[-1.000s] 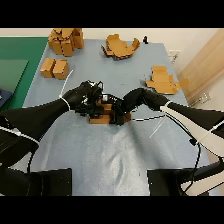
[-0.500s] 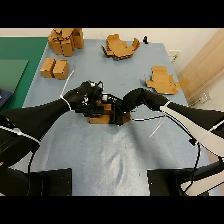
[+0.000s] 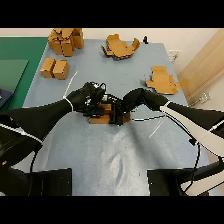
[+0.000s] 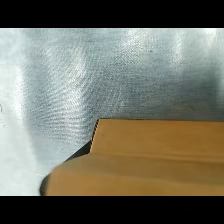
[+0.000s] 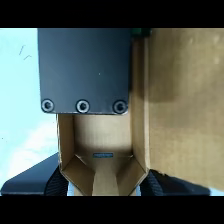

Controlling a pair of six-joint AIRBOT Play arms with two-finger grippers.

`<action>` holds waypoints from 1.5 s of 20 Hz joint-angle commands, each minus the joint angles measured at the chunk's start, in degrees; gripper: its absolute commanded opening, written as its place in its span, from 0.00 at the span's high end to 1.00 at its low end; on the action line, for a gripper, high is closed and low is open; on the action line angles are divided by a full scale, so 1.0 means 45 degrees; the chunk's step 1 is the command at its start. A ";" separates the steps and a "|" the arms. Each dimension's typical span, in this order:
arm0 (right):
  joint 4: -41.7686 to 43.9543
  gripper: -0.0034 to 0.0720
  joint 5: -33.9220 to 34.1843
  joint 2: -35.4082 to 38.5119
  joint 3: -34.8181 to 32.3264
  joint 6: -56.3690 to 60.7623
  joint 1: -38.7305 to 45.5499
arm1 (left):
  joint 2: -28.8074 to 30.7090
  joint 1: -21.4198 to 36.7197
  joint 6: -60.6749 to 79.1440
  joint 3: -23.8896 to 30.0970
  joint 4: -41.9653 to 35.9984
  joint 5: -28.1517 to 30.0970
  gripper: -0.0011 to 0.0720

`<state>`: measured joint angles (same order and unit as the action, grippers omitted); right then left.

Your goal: Fold the box.

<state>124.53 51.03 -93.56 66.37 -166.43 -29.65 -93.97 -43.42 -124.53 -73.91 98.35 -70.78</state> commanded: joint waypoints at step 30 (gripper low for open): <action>0.0000 0.77 0.0121 0.0005 0.0010 0.0233 0.0005 | 0.1253 0.7757 3.1581 0.3910 -1.3512 0.0418 0.04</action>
